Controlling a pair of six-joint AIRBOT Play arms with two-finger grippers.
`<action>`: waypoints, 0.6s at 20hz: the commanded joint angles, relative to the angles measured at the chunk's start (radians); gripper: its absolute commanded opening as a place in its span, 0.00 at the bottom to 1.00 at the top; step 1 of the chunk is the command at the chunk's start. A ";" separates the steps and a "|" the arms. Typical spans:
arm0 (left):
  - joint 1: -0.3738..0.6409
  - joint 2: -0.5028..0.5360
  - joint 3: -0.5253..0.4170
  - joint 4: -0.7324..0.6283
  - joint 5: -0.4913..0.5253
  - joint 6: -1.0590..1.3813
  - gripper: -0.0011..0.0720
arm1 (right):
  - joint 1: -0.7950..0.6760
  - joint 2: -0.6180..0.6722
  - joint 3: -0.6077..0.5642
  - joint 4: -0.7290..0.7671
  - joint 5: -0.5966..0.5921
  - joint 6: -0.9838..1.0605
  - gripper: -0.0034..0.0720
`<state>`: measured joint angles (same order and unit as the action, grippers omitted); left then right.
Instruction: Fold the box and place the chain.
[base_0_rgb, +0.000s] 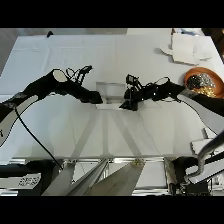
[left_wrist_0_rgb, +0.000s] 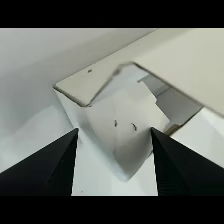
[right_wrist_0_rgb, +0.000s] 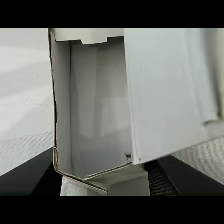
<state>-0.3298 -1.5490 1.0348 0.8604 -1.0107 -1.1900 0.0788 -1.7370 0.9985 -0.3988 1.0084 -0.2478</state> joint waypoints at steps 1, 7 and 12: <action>-0.003 -0.017 0.000 0.081 0.002 -0.076 0.70 | 0.000 0.000 0.000 0.001 0.002 0.001 0.45; -0.014 -0.018 0.002 0.083 0.053 -0.124 0.61 | 0.000 0.000 0.000 0.001 0.002 0.001 0.45; -0.033 -0.019 0.057 0.108 0.051 -0.202 0.60 | 0.000 0.000 0.000 0.001 0.001 0.001 0.45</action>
<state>-0.3527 -1.5677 1.0630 0.9546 -0.9611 -1.3422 0.0788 -1.7370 0.9985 -0.3973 1.0096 -0.2466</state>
